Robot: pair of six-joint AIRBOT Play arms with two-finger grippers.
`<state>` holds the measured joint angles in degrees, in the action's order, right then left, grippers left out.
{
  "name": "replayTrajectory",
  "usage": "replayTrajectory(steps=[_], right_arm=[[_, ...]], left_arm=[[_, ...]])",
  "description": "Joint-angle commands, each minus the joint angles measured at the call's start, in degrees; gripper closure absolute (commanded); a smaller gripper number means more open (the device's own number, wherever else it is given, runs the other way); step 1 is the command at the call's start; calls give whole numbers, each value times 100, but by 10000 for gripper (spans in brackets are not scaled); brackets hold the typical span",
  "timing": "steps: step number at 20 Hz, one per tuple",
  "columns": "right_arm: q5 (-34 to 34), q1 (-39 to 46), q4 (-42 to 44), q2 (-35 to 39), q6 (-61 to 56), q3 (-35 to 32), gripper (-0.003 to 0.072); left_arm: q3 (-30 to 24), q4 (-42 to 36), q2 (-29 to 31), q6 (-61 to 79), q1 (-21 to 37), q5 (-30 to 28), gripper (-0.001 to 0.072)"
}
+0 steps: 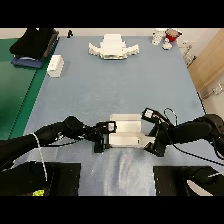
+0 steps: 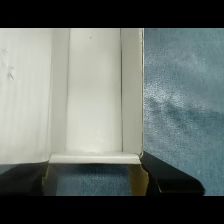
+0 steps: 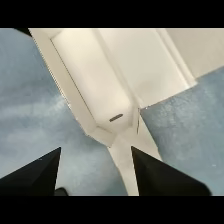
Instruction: Fold the box.
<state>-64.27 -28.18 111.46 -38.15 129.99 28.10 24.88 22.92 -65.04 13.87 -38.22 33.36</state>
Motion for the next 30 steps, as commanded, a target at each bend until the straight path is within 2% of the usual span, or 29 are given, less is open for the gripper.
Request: replayTrajectory(steps=[1, 5, 9, 15, 17, 18, 20, 30], right_arm=[[822, -4, -566, -164, 1113, -450, 18], [1314, -4, -564, -658, 1110, -409, 20], [1821, -7, -511, -721, 1287, -398, 23], [1720, -450, -168, -721, 1668, -387, 51], [1720, -640, -216, -721, 1668, -387, 332], [1729, -686, -223, -721, 1668, -387, 432], [1751, -717, -216, -721, 1668, -387, 536], [1860, -728, 317, -994, 1998, -389, 523]], left_arm=[[0, 2, -2, 2, -2, 7, 183], [0, 2, -2, 2, -2, 7, 183], [0, 2, -2, 2, -2, 7, 183], [0, 2, -2, 2, -2, 4, 183], [0, 2, -2, 2, -2, 7, 183], [0, 2, -2, 2, -2, 7, 183], [0, 2, -2, 2, -2, 7, 183], [0, 2, -2, 2, -2, 4, 183]])
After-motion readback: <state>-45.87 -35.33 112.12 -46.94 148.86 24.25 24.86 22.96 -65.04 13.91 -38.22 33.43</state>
